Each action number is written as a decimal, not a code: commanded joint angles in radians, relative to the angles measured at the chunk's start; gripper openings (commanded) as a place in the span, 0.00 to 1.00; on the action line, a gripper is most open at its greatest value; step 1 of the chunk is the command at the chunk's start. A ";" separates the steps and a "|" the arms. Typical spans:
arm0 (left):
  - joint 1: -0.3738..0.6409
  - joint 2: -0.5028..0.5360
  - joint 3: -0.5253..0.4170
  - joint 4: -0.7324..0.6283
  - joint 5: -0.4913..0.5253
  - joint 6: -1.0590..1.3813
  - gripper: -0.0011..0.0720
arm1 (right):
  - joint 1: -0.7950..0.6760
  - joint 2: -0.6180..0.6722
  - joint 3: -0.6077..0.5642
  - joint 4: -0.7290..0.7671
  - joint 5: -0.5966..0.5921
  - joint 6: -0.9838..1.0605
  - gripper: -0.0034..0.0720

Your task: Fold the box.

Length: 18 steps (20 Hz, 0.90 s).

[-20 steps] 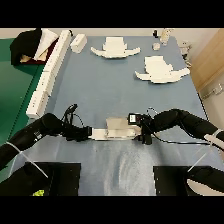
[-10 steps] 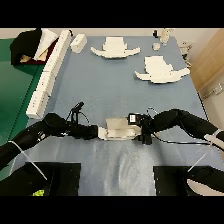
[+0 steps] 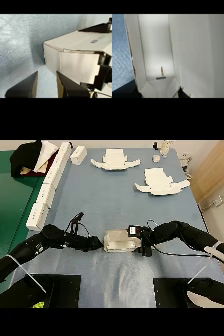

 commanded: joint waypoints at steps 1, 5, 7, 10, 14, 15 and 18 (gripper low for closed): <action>0.000 0.001 0.001 -0.001 0.016 -0.007 0.49 | 0.000 0.000 0.000 0.000 0.000 0.000 0.74; -0.002 0.002 0.001 -0.016 0.039 -0.013 0.50 | 0.000 0.000 0.000 0.000 0.000 0.000 0.74; -0.002 0.007 0.005 -0.059 0.004 -0.006 0.50 | 0.000 0.000 0.000 0.000 0.000 0.000 0.74; -0.010 0.025 0.042 -0.056 -0.002 -0.014 0.50 | 0.000 0.000 0.000 0.000 0.000 0.000 0.74; -0.127 0.024 0.107 0.111 0.050 -0.198 0.50 | 0.000 0.000 0.000 0.000 0.000 0.000 0.74; -0.167 0.020 0.114 0.201 0.068 -0.302 0.50 | 0.000 0.000 0.000 0.000 0.000 0.000 0.74; -0.270 0.000 0.164 0.406 0.085 -0.527 0.50 | 0.000 0.000 0.000 0.000 0.000 0.000 0.74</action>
